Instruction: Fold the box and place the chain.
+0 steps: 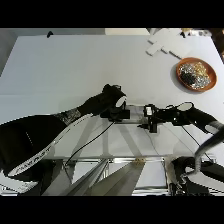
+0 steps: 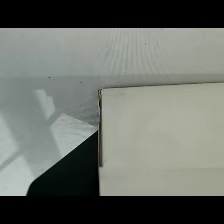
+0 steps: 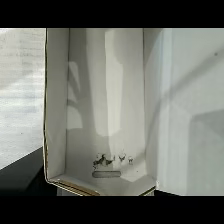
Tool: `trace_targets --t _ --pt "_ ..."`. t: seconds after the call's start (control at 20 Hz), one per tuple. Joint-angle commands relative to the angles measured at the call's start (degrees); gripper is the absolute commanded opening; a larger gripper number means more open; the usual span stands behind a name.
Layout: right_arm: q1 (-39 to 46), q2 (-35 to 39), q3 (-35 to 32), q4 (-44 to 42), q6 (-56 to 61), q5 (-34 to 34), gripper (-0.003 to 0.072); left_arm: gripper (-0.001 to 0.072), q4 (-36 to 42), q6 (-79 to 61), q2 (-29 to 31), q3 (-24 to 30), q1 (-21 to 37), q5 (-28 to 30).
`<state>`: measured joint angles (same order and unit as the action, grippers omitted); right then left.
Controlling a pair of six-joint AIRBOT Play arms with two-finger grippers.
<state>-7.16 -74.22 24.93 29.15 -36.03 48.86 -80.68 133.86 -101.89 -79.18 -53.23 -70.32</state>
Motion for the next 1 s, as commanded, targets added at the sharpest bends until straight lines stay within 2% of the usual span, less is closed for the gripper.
trace_targets --t 0.0,0.05,0.1,0.3,0.4,0.5,0.7,0.75,0.85,0.9,0.95 --pt "0.0 0.0 0.0 0.0 0.0 0.0 0.0402 0.0338 0.4 0.0 0.1 0.0 0.1 -0.7" --pt "0.0 0.0 0.0 0.0 0.0 0.0 0.0402 0.0443 0.3 0.0 0.3 0.0 0.1 -1.0" --pt "0.0 0.0 0.0 0.0 0.0 0.0 0.0402 0.0454 0.3 -0.1 0.6 0.0 0.1 -1.2" --pt "0.0 0.0 0.0 0.0 0.0 0.0 0.0402 0.0451 0.3 -0.2 2.4 0.0 1.0 -1.9" --pt "0.0 0.0 0.0 0.0 0.0 0.0 0.0402 0.0382 0.3 -0.2 3.1 0.0 1.6 -2.4" --pt "0.0 0.0 0.0 0.0 0.0 0.0 0.0402 0.0381 0.3 -0.2 3.3 0.0 1.8 -2.9" --pt "0.0 0.0 0.0 0.0 0.0 0.0 0.0402 0.0249 0.0 -0.2 3.3 0.0 1.8 -3.0" --pt "0.0 0.0 0.0 0.0 0.0 0.0 0.0402 0.0239 0.0 -0.2 3.3 0.0 1.8 -3.1" --pt "0.0 0.0 0.0 0.0 0.0 0.0 0.0402 0.0066 -0.2 -0.2 3.3 0.0 1.8 -3.0" --pt "0.0 0.0 0.0 0.0 0.0 0.0 0.0402 0.0059 -0.2 -0.2 3.3 0.0 1.8 -3.0" --pt "0.0 0.0 0.0 0.0 0.0 0.0 0.0402 0.0003 -0.2 -0.2 3.3 0.0 1.8 -3.0"
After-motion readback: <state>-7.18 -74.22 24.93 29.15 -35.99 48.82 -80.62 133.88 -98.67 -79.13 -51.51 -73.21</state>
